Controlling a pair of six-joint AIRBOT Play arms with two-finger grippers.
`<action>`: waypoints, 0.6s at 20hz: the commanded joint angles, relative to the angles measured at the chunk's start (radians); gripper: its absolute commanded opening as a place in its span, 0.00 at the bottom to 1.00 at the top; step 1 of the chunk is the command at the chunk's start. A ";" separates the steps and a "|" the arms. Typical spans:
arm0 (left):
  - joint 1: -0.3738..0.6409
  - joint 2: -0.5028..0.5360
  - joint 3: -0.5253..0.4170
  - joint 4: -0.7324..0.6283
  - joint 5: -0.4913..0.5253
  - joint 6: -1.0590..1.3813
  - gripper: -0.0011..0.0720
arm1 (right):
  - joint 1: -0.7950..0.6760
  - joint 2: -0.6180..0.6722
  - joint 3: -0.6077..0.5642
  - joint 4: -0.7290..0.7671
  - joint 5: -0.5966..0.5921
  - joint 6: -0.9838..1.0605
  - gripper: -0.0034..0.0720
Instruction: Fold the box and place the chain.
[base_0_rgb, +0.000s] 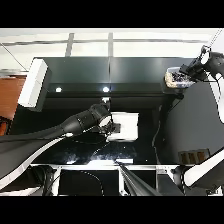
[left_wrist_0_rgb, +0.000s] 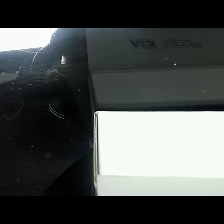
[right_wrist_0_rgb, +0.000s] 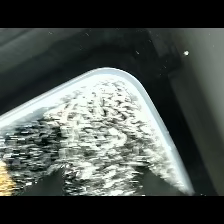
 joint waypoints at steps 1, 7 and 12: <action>0.000 -0.001 0.001 0.001 0.000 0.000 0.05 | -0.003 -0.007 0.001 0.001 0.010 -0.001 0.31; 0.000 -0.001 0.001 0.000 0.000 0.000 0.05 | -0.030 0.083 0.003 0.105 0.048 -0.172 0.10; 0.000 -0.001 0.001 0.001 0.001 0.000 0.05 | -0.038 0.299 0.003 0.233 0.138 -0.359 0.10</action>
